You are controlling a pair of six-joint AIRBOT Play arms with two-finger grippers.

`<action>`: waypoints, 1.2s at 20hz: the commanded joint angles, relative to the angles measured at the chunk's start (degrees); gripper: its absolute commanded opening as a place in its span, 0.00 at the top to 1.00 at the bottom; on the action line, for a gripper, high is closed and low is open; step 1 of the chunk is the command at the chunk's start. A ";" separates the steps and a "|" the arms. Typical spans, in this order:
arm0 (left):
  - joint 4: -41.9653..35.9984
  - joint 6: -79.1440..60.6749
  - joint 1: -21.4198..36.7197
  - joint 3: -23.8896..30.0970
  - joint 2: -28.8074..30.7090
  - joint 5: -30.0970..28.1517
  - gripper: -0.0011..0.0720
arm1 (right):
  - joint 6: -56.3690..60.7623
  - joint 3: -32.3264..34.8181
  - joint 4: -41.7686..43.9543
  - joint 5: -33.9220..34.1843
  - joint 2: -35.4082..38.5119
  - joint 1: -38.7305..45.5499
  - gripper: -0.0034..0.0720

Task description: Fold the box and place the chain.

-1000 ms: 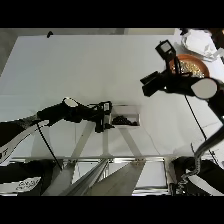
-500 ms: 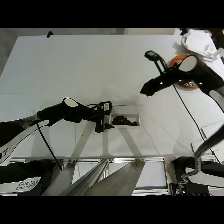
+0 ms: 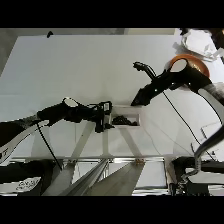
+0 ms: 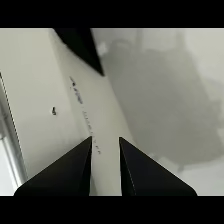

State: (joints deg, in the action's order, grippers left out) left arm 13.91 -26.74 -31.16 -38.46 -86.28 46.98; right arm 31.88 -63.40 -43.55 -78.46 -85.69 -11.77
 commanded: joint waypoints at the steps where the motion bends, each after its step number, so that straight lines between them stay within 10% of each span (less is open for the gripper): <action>1: 0.00 0.00 0.00 0.00 0.00 -0.02 0.54 | -5.33 1.51 2.27 -3.32 1.29 -0.92 0.68; 13: 0.00 0.00 0.00 0.00 0.00 -0.02 0.54 | -12.28 6.29 -5.81 3.26 8.79 -9.81 0.42; 24: 0.00 0.00 0.00 0.00 0.00 0.00 0.54 | -8.66 6.29 -13.14 6.88 10.51 -12.87 0.52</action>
State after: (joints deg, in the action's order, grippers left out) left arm 13.91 -26.72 -31.16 -38.46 -86.28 46.98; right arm 21.58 -57.12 -54.13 -72.86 -75.55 -23.68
